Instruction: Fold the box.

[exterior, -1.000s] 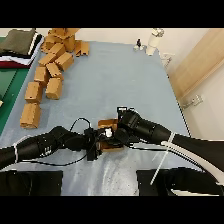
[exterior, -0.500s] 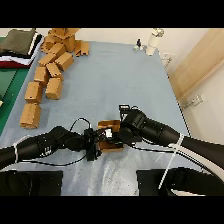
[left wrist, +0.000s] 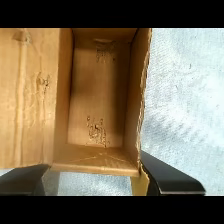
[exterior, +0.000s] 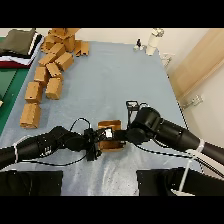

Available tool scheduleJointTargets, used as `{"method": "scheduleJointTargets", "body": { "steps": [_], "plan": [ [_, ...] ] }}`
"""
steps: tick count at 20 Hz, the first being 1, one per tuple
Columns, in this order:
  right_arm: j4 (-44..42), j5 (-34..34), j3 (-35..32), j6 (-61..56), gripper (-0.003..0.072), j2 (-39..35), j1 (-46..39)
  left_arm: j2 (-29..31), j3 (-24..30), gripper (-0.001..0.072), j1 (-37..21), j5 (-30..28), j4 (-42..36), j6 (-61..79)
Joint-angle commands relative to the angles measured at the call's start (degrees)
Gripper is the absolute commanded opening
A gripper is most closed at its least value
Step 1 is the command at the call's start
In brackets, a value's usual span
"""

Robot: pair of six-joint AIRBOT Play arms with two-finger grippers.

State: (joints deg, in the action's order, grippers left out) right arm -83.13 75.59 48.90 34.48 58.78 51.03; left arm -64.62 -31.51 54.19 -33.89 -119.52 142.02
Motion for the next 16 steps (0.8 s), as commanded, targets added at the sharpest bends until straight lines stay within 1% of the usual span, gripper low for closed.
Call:
{"method": "scheduleJointTargets", "body": {
  "steps": [1,2,3,4,5,6,7,8,9,10,11,12,13,14,16],
  "plan": [
    [3.89,2.21,0.07,-0.81,0.0285,-3.61,-0.96,-0.02,0.02,0.0468,0.02,0.0,-0.02,0.02],
    [5.46,2.62,0.04,0.07,0.0113,-4.0,-2.6,-0.04,0.02,0.0468,0.0,0.0,0.0,0.02],
    [6.4,2.75,0.04,3.21,0.0003,-3.96,-5.25,-0.04,0.02,0.0468,0.0,0.0,0.0,0.02],
    [6.08,1.62,0.02,7.82,0.0004,-3.54,-9.46,-0.04,0.02,0.0468,0.02,0.0,0.0,0.02],
    [4.31,-1.44,0.02,13.2,0.0004,-2.86,-14.34,-0.04,0.02,0.0468,0.0,0.0,0.0,0.02],
    [-0.31,-6.78,0.02,20.72,0.0003,-1.75,-20.52,-0.04,0.02,0.0468,0.0,0.0,0.0,0.02],
    [-7.69,-12.28,0.0,30.14,0.0003,-0.33,-26.45,-0.04,0.02,0.0468,0.0,0.0,0.0,0.02],
    [-18.84,-17.31,0.0,41.46,0.0003,1.95,-32.83,-0.04,0.02,0.0468,0.02,-0.02,-0.02,0.02],
    [-32.63,-19.52,0.07,52.22,0.0004,5.09,-38.77,-0.04,0.02,0.0468,0.02,-0.02,-0.02,0.02],
    [-45.2,-18.93,0.2,61.35,0.0003,8.7,-43.21,-0.04,0.02,0.0468,0.02,0.0,0.0,0.02],
    [-54.99,-16.68,0.57,69.42,0.0003,12.59,-46.36,-0.04,0.02,0.0468,0.0,0.0,0.0,0.02],
    [-61.31,-13.35,1.46,75.32,0.0004,16.74,-48.09,-0.04,0.02,0.0467,0.0,0.0,0.0,0.02],
    [-64.02,-10.27,2.56,78.68,0.0003,20.37,-48.26,-0.04,0.02,0.0468,0.0,0.0,-0.02,0.02],
    [-64.98,-7.82,3.32,81.24,0.0003,22.91,-47.45,-0.04,0.02,0.0468,0.02,-0.02,-0.02,0.02],
    [-65.79,-4.28,3.67,86.49,0.0003,25.51,-44.54,-0.04,0.02,0.0468,0.02,0.0,0.0,0.02]
  ]
}}
